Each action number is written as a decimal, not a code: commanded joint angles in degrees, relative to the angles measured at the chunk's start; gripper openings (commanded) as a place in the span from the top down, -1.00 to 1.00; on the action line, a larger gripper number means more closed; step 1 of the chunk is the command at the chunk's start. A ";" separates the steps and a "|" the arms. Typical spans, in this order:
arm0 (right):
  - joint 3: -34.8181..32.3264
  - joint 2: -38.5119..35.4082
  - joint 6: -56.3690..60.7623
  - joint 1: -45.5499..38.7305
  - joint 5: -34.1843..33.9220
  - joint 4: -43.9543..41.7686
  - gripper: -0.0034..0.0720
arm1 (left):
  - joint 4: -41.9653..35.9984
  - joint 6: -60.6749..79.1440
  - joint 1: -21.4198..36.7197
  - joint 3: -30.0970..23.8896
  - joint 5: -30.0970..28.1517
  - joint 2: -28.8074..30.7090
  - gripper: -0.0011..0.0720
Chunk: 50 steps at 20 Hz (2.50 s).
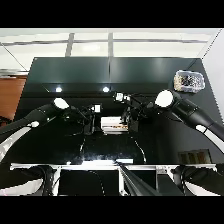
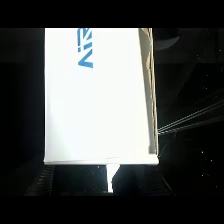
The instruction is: Fold the box and place the chain.
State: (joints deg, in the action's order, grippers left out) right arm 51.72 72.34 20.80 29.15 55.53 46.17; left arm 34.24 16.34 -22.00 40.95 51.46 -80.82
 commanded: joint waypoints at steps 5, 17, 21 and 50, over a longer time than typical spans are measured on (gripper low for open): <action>-0.72 0.44 0.28 0.02 0.87 -0.13 0.44 | 0.00 -0.04 -0.04 0.00 0.02 -0.04 0.21; -0.66 0.42 1.79 0.00 1.22 -1.79 0.36 | 0.00 -0.04 -0.04 0.00 0.02 -0.04 0.21; -0.66 0.42 2.40 0.00 1.25 -1.79 0.36 | 0.02 -0.04 -0.04 0.00 0.02 -0.04 0.21; -1.68 -5.84 19.28 -3.06 3.87 -0.24 0.37 | 0.00 -0.04 -0.04 0.00 0.02 -0.04 0.20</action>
State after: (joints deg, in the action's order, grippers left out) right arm 50.00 69.69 32.23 27.86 57.25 46.09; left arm 34.26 16.25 -22.00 40.95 51.51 -80.82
